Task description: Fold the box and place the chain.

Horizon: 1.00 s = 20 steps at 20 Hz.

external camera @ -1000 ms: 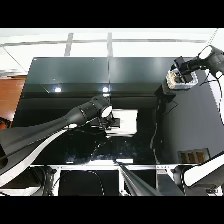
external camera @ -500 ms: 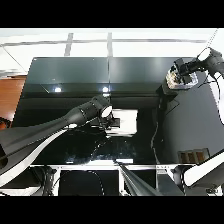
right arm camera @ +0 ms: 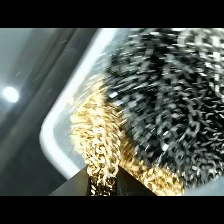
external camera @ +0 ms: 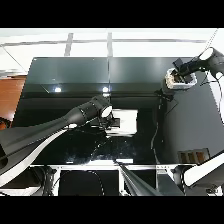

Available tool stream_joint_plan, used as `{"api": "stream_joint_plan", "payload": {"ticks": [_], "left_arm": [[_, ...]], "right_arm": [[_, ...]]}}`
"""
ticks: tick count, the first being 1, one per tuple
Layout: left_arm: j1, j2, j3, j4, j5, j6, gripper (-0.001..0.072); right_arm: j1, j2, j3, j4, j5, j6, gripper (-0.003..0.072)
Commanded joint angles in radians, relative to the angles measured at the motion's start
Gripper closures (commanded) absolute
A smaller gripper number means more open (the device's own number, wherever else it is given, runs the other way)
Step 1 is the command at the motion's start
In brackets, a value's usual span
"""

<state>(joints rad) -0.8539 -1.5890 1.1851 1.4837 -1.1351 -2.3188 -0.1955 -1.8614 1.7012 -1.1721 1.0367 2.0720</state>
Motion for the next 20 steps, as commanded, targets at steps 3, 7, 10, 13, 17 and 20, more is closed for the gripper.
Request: {"api": "stream_joint_plan", "payload": {"ticks": [3,7,10,13,17,20], "left_arm": [[0.001,0.001,0.001,-0.002,0.001,0.0,0.0682],[0.001,0.001,0.001,-0.002,0.0,0.0,0.0681],[0.001,0.001,0.001,-0.002,0.0,0.0,0.0682],[0.001,0.001,0.001,-0.002,0.0,0.0,0.0682],[0.001,0.001,0.001,-0.001,0.0,0.0,0.0681],[0.001,0.001,0.001,-0.002,0.0,0.0,0.0682]], "right_arm": [[-0.014,0.195,0.001,0.009,0.076,-0.319,0.0672],[-0.016,0.402,0.001,0.01,0.071,-0.434,0.0672],[-0.016,0.546,0.001,0.016,0.09,-0.518,0.0672],[-0.016,0.679,0.001,0.021,0.097,-0.575,0.0672],[-0.015,0.813,0.001,0.081,0.163,-0.643,0.0672],[-0.015,0.883,0.001,0.182,0.203,-0.662,0.0672]]}}
